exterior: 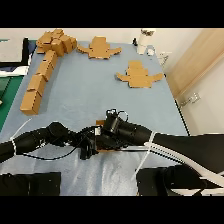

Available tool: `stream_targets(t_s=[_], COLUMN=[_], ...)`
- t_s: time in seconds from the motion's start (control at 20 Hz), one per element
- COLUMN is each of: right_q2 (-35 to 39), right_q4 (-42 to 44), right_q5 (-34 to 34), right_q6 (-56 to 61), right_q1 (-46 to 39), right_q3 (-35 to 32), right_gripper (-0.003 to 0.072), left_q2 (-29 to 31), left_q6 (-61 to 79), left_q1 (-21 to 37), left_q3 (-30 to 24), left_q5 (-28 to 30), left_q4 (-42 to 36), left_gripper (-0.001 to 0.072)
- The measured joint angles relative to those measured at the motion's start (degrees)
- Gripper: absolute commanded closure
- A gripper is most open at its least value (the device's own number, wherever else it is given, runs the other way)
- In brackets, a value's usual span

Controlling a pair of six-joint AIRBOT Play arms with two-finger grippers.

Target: Fold the box.

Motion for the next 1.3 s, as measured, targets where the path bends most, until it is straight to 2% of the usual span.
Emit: stream_targets(t_s=[0.4, 0.55, 0.6, 0.75, 0.85, 1.0, 1.1, 1.2, 1.3], right_q2=[9.6, 14.4, 16.0, 18.3, 17.3, 11.9, 6.8, 1.7, -1.9], right_q4=[0.0, -1.0, -1.6, -3.3, -1.9, 8.3, 22.4, 39.0, 51.0], right_q5=[-4.9, -7.3, -7.9, -7.5, -4.1, 4.7, 8.9, 8.9, 5.9], right_q6=[1.0, 1.3, 1.2, -4.9, -13.1, -29.9, -45.0, -61.9, -75.5], right_q1=[-0.5, -1.7, -2.7, -9.5, -17.6, -31.9, -40.5, -46.2, -48.5], right_q3=[0.2, 0.2, 0.1, -0.7, -1.1, -1.4, -1.0, -0.6, -0.3], right_gripper=[0.0245, 0.0505, 0.0686, 0.0683, 0.0683, 0.0684, 0.0684, 0.0684, 0.0684], left_q2=[0.0, 0.0, 0.0, 0.0, 0.0, 0.0, 0.0, 0.0, 0.0], left_q6=[0.0, 0.0, 0.0, 0.0, 0.0, 0.0, 0.0, 0.0, 0.0], left_q1=[0.0, 0.0, 0.0, 0.0, 0.0, 0.0, 0.0, 0.0, 0.0], left_q3=[0.0, 0.0, 0.0, 0.0, 0.0, 0.0, 0.0, 0.0, 0.0], left_q5=[0.1, 0.1, 0.1, 0.1, 0.1, 0.0, 0.1, 0.1, 0.0], left_q4=[0.0, 0.0, 0.0, 0.0, 0.0, 0.0, 0.0, 0.0, 0.0], left_gripper=[0.0183, 0.0183, 0.0184, 0.0183, 0.0184, 0.0183, 0.0184, 0.0183, 0.0184])
